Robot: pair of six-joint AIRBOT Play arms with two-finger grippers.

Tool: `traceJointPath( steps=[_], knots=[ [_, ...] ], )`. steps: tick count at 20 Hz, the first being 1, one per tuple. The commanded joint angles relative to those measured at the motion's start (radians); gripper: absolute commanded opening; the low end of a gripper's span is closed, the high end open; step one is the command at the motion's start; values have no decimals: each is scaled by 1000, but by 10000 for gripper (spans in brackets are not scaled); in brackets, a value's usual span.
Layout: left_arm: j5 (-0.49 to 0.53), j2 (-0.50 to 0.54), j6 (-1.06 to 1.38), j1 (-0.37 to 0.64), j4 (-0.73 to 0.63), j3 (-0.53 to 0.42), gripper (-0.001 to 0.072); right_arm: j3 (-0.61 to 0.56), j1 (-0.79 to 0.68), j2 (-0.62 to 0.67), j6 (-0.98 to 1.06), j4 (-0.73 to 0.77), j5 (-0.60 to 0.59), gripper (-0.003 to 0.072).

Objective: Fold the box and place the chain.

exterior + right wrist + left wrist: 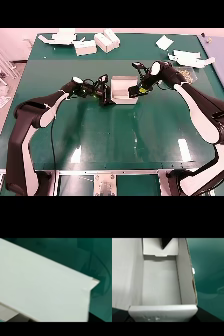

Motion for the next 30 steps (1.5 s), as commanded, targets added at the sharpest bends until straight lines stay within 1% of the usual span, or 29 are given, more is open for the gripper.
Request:
traceJointPath(
  steps=[1,5,6,13,15,18,20,22,24,26,27,28,29,30],
  knots=[
    [2,0,-1,0,-2,0,346,49,23,-20,97,-97,83,453],
    [1,0,-1,0,-2,0,346,112,42,-56,151,-174,195,453],
    [1,0,-1,0,-2,0,345,121,46,-62,163,-191,203,453],
    [-5,0,-1,0,-3,0,345,135,54,-74,251,-190,190,450],
    [-6,0,-1,0,-3,0,346,137,60,-84,264,-189,187,429],
    [-7,0,-1,0,-4,0,345,137,69,-90,282,-187,155,428],
    [-7,0,-1,0,-7,0,346,145,73,-96,287,-187,153,409],
    [-7,0,-1,0,-7,0,345,147,74,-100,309,-187,152,407],
    [-7,0,-1,0,-10,0,345,149,74,-105,310,-187,153,379],
    [-7,0,-1,0,-10,0,346,149,74,-106,327,-187,153,368],
    [-7,0,-1,0,-10,0,345,149,74,-106,327,-187,153,339],
    [-7,0,-1,0,-10,0,345,149,74,-106,327,-187,154,336],
    [-7,0,-1,0,-10,0,346,149,74,-106,327,-187,154,302],
    [-7,0,-1,0,-10,0,345,149,74,-106,328,-187,154,222]
  ],
)
